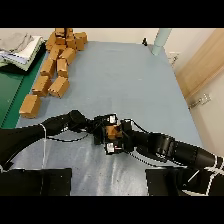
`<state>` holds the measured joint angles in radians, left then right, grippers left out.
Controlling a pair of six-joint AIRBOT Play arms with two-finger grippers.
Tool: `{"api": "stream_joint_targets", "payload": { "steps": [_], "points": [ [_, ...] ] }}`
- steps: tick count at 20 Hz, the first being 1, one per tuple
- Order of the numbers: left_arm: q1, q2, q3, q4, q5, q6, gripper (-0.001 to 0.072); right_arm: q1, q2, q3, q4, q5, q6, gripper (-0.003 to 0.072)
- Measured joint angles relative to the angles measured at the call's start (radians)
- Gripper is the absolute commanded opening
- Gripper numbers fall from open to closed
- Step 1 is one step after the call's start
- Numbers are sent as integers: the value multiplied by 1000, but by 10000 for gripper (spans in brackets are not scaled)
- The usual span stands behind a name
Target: Fold the box.
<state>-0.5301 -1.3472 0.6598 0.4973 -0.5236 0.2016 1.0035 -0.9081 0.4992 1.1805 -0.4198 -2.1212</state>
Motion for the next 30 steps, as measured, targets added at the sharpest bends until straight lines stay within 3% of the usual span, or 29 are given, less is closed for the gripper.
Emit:
{"api": "stream_joint_targets", "payload": {
  "steps": [5, 6, 8, 12, 15, 16, 19, 30],
  "points": [
    [0, 0, 0, 0, 0, 0, 402, 0, 10, 0, -15, -7, 0, 405],
    [0, 0, 0, 0, 0, 0, 402, 0, 11, 0, -17, -7, 0, 417],
    [0, 0, 0, 0, 0, 0, 401, 0, 10, 0, -10, -10, 1, 526],
    [0, 0, 0, 0, 0, 0, 402, 0, -9, -2, 18, -15, 0, 519],
    [0, 0, 0, 0, 0, 0, 402, 0, -23, -3, 16, -13, 1, 492],
    [0, 0, 0, 0, 0, 0, 402, 0, -25, -3, 11, -10, 0, 388],
    [0, 0, 0, 0, 0, 0, 402, 0, -31, -2, -3, -7, 1, 284],
    [0, 0, 0, -1, 0, 0, 402, 1, 14, -3, -19, -14, 2, 279]
  ]
}}
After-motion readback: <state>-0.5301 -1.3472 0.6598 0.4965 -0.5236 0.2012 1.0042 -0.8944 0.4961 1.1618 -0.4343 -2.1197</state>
